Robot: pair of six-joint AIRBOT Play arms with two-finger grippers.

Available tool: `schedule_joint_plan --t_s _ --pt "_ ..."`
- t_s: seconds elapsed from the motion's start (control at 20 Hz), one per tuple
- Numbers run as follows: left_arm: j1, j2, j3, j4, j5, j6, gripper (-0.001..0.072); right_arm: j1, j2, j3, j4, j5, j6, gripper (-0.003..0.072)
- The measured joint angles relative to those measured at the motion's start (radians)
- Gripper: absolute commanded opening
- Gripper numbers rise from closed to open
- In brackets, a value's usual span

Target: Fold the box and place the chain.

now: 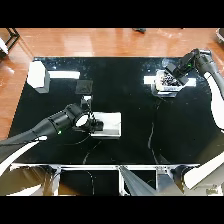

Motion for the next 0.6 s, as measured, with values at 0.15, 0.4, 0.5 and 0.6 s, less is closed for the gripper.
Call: schedule_joint_plan --t_s 0.15,0.4,0.5,0.6 --pt "0.0 0.0 0.0 0.0 0.001 0.0 0.0018 0.001 -0.006 0.001 0.011 -0.007 -0.002 0.0162" --pt "0.0 0.0 0.0 0.0 0.002 0.0 0.0018 -0.007 0.005 0.002 0.07 -0.017 -0.094 0.0017" --pt "0.0 0.0 0.0 0.0 0.002 0.0 0.0018 -0.02 0.034 0.002 0.089 -0.027 -0.157 0.0017" --pt "0.0 0.0 0.0 0.0 0.002 0.0 0.0018 -0.042 0.084 0.002 0.102 -0.032 -0.243 0.0017"
